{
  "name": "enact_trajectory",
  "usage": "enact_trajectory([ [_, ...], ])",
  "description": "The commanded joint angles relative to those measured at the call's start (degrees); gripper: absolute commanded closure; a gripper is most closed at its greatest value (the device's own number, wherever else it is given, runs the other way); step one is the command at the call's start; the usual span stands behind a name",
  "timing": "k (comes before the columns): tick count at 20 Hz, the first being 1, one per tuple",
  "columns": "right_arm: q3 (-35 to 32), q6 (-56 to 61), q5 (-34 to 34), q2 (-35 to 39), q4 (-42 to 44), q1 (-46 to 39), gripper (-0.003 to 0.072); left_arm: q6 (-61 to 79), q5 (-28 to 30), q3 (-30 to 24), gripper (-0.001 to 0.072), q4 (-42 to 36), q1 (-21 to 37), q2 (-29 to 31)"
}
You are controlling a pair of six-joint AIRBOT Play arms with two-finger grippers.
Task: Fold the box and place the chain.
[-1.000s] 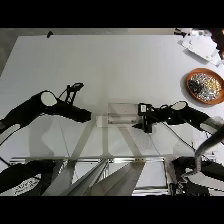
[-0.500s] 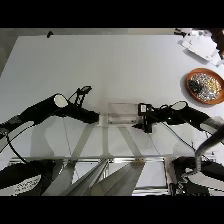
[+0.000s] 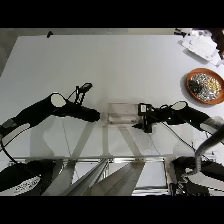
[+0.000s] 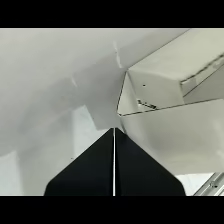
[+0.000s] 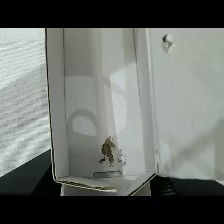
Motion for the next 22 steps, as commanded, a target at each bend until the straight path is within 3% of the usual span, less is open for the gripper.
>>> enact_trajectory([
  [1, -0.02, 0.02, 0.02, 0.02, 0.00, 0.00, 0.0384, 0.52, -0.24, 0.07, 0.0695, -1.22, -0.26, 2.10],
  [4, 0.00, 0.02, 0.02, 0.02, 0.02, 0.00, 0.0384, 1.81, -0.63, 0.07, 0.0666, -3.19, -2.01, 2.05],
  [6, 0.00, 0.02, 0.02, 0.02, 0.00, 0.00, 0.0384, 2.89, -0.22, 0.09, 0.0550, -5.35, -2.99, 2.05],
  [11, 0.00, 0.02, 0.02, 0.02, 0.00, 0.00, 0.0384, 2.89, -0.13, 0.44, 0.0541, -6.60, -3.80, 2.05],
  [13, 0.00, 0.02, 0.02, 0.02, 0.00, -0.02, 0.0384, 2.89, -0.13, 0.46, 0.0426, -7.50, -4.24, 2.05],
  [20, 0.00, 0.02, 0.02, 0.02, 0.00, 0.00, 0.0384, 2.86, 1.31, 1.16, 0.0412, -7.76, -5.62, 1.99],
  [22, 0.00, 0.02, 0.02, 0.02, 0.00, 0.00, 0.0384, 2.14, 2.54, 1.36, 0.0344, -6.75, -6.12, 1.97],
])
